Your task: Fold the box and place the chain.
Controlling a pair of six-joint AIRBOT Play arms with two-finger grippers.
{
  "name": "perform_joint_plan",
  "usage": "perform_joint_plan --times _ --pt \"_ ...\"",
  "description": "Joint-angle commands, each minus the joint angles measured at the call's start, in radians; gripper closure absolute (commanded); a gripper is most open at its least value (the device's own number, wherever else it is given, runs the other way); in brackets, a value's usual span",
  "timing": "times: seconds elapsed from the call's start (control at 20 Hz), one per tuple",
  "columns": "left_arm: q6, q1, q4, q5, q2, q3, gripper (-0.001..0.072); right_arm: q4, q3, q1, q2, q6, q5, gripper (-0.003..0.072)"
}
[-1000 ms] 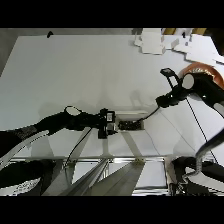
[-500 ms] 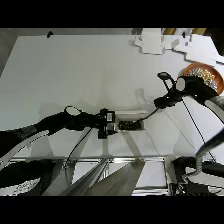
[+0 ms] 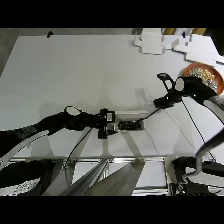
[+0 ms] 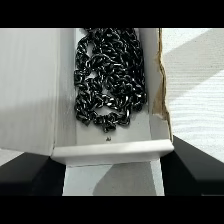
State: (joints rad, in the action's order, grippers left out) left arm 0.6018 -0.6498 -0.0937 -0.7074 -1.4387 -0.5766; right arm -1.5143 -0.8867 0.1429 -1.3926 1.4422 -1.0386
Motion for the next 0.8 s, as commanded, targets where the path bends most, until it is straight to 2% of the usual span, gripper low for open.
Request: perform_joint_plan --times 0.0,0.25,0.45,0.6,0.75 --pt "0.000 0.000 0.000 0.000 0.000 0.000 0.0502 -0.001 -0.001 0.000 0.081 -0.005 -0.045 0.0676" --pt "0.000 0.000 0.000 0.000 0.000 0.000 0.0502 0.005 -0.001 0.010 0.346 -0.011 -0.131 0.0676" --pt "0.000 0.000 0.000 0.000 0.000 0.000 0.0502 0.036 -0.001 0.081 0.557 -0.011 -0.242 0.0676" --pt "0.000 0.000 0.000 0.000 0.000 0.000 0.0502 0.114 -0.001 0.148 0.663 -0.012 -0.298 0.0675" --pt "0.000 0.000 0.000 0.000 0.000 0.000 0.0502 0.281 -0.001 0.189 0.726 -0.060 -0.301 0.0676"
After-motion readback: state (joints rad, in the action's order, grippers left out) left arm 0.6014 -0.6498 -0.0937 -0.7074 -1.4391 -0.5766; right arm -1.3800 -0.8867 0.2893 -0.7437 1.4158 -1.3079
